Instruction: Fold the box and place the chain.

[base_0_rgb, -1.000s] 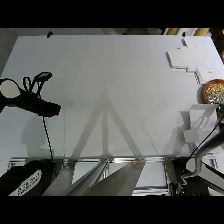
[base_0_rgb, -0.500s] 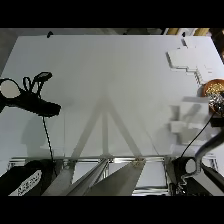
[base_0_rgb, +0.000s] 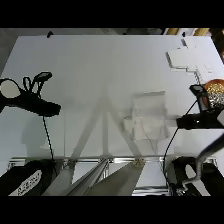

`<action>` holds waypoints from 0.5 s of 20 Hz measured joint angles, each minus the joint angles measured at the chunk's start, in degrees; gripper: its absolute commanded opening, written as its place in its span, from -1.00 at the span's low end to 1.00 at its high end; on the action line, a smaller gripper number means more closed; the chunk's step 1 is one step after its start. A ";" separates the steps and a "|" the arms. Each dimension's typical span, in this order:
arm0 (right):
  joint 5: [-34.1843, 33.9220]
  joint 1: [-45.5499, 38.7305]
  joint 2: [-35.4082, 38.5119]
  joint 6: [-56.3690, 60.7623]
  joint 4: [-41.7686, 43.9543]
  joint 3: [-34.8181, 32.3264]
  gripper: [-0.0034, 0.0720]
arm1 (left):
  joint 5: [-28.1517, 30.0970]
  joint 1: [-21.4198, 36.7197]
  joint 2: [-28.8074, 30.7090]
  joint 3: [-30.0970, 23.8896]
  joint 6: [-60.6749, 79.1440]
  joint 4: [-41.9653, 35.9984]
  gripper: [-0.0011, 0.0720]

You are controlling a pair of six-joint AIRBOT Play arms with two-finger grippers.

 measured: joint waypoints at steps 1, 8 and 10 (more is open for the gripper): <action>-0.50 2.10 0.70 0.98 0.68 -0.48 -0.86 | 0.28 0.00 0.00 0.00 0.00 -0.26 -0.95; -4.24 9.68 2.45 5.20 2.62 -1.66 -0.86 | 5.22 -0.31 -0.68 -0.35 6.29 -11.87 -0.07; -4.66 10.14 2.51 5.64 2.80 -1.77 -0.85 | 6.21 -1.99 -2.86 -0.42 15.76 -22.36 -0.06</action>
